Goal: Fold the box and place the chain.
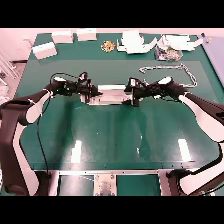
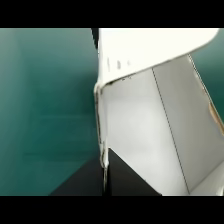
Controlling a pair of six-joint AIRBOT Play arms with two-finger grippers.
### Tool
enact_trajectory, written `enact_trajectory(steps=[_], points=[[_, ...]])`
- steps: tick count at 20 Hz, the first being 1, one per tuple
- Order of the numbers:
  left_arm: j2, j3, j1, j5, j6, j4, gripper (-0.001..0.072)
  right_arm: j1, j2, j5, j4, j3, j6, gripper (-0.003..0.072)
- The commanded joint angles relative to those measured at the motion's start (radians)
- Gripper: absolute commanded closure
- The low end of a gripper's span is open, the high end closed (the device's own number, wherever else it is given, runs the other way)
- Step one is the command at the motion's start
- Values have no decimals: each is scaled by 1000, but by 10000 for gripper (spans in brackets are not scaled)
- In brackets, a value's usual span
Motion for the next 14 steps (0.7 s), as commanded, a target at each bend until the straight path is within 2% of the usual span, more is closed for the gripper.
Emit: enact_trajectory(steps=[1, 14], points=[[-1, 0, 0, 0, 0, -1, 688, -2, -21, 30, -1, 5, -32, -4], [-1, 0, 0, 0, 0, -1, 688, -2, -109, 103, 34, 100, -48, -4]])
